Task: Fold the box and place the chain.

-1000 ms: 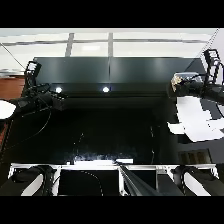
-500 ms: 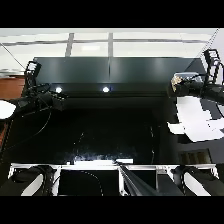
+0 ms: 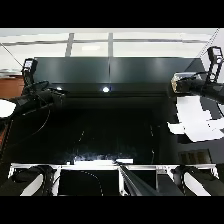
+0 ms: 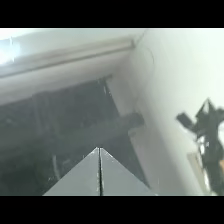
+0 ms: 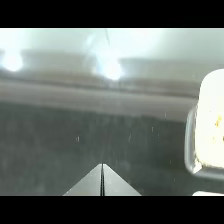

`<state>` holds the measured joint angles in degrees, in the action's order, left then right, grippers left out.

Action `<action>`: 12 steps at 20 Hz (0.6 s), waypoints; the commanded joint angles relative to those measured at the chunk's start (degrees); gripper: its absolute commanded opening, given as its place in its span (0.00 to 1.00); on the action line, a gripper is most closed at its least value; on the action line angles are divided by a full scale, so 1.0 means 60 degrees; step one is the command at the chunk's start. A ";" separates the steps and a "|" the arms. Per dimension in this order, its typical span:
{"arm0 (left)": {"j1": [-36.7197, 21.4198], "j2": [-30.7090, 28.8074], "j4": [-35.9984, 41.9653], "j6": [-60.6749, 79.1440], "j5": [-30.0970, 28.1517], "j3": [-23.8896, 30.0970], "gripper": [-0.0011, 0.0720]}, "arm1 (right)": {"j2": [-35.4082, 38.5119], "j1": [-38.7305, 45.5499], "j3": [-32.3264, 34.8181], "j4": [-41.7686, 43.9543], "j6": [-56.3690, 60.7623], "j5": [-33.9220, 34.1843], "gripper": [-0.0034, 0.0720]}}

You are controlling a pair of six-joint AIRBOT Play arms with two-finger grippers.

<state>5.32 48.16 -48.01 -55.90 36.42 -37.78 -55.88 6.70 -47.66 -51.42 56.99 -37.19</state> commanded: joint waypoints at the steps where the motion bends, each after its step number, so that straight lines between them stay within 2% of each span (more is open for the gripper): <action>1: 0.0007 0.0375 0.0372 -0.0007 -0.0962 0.0004 0.09 | 0.0007 -0.0004 0.0000 0.0688 0.0011 0.1035 0.08; 2: 0.0011 0.0546 0.0433 -0.0007 -0.1126 0.0004 0.39 | 0.0007 -0.0004 0.0000 0.0754 0.0022 0.1373 0.45; 3: 0.0011 0.0714 0.0656 -0.0007 -0.1319 0.0004 0.87 | -0.0011 -0.0004 0.0000 0.0725 0.0051 0.1508 1.00; 4: 0.0007 0.0922 0.0962 -0.0025 -0.1563 0.0000 1.00 | -0.0047 0.0015 0.0000 0.0412 0.0029 0.1494 1.00; 6: -0.0011 0.1220 0.1100 -0.0015 -0.1475 -0.0084 1.00 | -0.0106 0.0200 0.0000 -0.1275 0.0470 0.1253 1.00; 8: 0.0007 0.1249 0.1133 -0.0018 -0.1355 -0.0087 1.00 | -0.0106 0.0907 -0.0018 -0.3395 0.2211 0.1180 1.00; 10: 0.0007 0.1253 0.1166 -0.0015 -0.0933 -0.0087 1.00 | -0.0120 0.2164 -0.0022 -0.5023 0.3963 0.1151 1.00; 12: 0.0000 0.1253 0.1158 -0.0015 -0.0616 -0.0084 1.00 | -0.0302 0.3807 -0.0022 -0.5923 0.4299 0.0743 1.00</action>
<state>5.34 55.29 -41.63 -55.99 30.37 -38.22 -56.90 19.81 -47.72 -74.24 74.08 -30.68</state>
